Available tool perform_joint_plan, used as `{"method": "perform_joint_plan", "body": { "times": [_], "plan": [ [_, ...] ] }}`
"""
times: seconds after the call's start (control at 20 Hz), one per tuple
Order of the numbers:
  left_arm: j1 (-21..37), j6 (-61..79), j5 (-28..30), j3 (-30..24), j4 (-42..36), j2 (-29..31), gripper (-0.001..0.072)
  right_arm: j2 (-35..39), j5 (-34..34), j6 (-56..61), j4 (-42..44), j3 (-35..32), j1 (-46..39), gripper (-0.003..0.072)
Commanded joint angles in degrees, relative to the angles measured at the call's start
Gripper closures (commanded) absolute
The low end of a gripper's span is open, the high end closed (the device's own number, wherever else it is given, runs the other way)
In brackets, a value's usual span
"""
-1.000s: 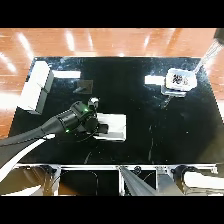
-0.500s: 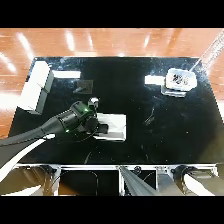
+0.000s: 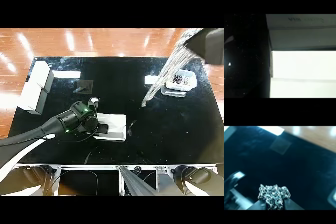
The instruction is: Fold the box and place the chain.
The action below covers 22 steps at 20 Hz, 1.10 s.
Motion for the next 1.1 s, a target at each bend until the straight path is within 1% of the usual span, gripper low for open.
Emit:
{"method": "perform_joint_plan", "body": {
  "times": [0.0, 0.15, 0.3, 0.45, 0.7, 0.9, 1.05],
  "plan": [
    [0.0, 0.0, -0.2, 0.0, 0.2, 0.0, 0.069, 0.1, 3.8, 2.1, 0.9, -0.2, 7.3, 0.0656],
    [0.0, 0.0, -0.3, 0.0, 0.2, 0.0, 0.069, 0.1, 5.0, 2.6, 2.3, -0.2, 10.4, 0.0656],
    [0.0, 0.0, -0.3, 0.0, 0.2, 0.0, 0.069, 0.1, 4.5, 2.5, 8.5, -0.7, 12.3, 0.0656],
    [0.0, 0.0, -0.7, 0.0, 0.1, 0.0, 0.069, 0.1, 4.1, 2.5, 9.2, -1.6, 13.8, 0.0656],
    [0.0, 0.0, -0.9, 0.0, 0.2, 0.0, 0.069, 0.1, 3.7, 2.7, 10.6, -4.0, 13.9, 0.0656],
    [0.0, 0.0, -0.9, 0.0, 0.2, 0.0, 0.069, -0.4, 0.4, 2.6, 12.3, -6.7, 13.9, 0.0657],
    [0.0, 0.0, -0.9, 0.0, 0.2, 0.0, 0.069, -1.5, -3.2, 1.1, 12.1, -7.2, 13.9, 0.0657]
  ]
}}
